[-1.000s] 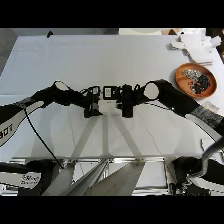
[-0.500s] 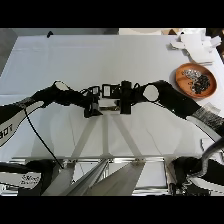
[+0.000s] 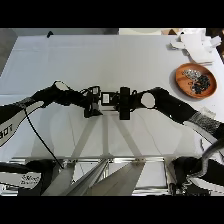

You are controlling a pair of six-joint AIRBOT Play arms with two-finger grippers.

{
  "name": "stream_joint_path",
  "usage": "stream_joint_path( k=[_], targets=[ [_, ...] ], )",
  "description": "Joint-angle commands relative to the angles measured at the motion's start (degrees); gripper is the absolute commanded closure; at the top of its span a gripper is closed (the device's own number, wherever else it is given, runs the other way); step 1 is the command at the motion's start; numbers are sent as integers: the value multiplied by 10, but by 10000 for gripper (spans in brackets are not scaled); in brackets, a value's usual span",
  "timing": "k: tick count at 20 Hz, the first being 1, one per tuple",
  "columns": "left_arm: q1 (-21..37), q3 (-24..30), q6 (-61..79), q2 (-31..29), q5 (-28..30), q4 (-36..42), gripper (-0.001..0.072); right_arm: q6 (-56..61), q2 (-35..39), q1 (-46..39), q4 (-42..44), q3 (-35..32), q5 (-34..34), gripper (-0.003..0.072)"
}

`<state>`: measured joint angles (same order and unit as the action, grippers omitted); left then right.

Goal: Fold the box and place the chain.

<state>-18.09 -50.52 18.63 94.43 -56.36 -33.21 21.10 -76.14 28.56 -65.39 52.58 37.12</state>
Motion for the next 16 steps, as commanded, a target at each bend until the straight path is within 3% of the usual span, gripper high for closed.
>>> stream_joint_path(
  k=[1, 4, 6, 10, 11, 14, 16],
  targets=[
    [0, 0, 0, 0, 0, 0, 435, 1, 0, 2, -1, -10, -12, 498],
    [0, 0, 0, 0, 0, 0, 435, 1, 2, 2, -1, -10, -41, 475],
    [0, 0, 0, 0, 0, 0, 435, 1, 6, 2, -1, -10, -41, 268],
    [0, 0, 0, 0, 0, 0, 435, 1, 45, 2, 2, -10, -35, 244],
    [0, 0, 0, 0, 0, 0, 435, 5, 57, 2, 17, -9, -35, 276],
    [0, 0, 0, 0, 0, 0, 435, 99, 64, -12, 149, -5, -35, 553],
    [0, 0, 0, 0, 0, 0, 435, 131, 52, -30, 266, -5, -33, 679]
  ],
)
